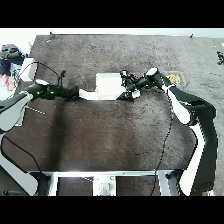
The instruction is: Fold the box and place the chain.
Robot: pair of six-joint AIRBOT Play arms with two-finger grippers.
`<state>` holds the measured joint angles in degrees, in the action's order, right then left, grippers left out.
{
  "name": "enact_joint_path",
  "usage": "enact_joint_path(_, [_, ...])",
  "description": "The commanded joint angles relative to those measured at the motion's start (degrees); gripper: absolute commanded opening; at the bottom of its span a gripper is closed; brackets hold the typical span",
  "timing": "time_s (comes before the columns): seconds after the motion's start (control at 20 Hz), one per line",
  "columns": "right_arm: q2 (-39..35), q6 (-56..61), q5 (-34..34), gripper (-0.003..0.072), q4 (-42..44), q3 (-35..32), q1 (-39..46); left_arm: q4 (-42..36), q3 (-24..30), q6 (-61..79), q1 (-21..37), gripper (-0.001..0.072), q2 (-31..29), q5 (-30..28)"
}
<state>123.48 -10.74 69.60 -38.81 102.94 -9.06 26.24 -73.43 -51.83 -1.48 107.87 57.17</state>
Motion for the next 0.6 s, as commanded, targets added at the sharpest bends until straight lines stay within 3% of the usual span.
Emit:
enact_joint_path(0.0, [0.00,0.02,0.04,0.0426,0.02,0.00,0.00,-5.73,-0.02,1.18,-2.64,0.0011,0.42,-0.79])
enact_joint_path(0.05, [0.00,0.02,0.02,0.0426,0.02,0.00,0.00,-8.04,-0.15,1.88,-2.64,0.0012,0.42,-0.31])
enact_joint_path(0.1, [0.00,0.02,0.02,0.0426,0.02,0.00,-0.02,-8.72,-0.74,2.36,-2.67,0.0080,0.42,0.35])
enact_joint_path(0.15, [0.00,0.02,0.02,0.0426,0.02,0.00,-0.02,-8.72,-1.51,2.32,-2.67,0.0350,0.42,0.94])
enact_joint_path(0.2, [0.00,0.02,0.02,0.0426,0.02,0.00,0.02,-8.70,-2.29,1.51,-2.67,0.0423,0.42,1.14])
enact_joint_path(0.55, [0.00,0.02,0.02,0.0426,0.02,0.00,0.00,-7.69,-8.04,-2.38,-4.79,0.0431,0.42,4.83])
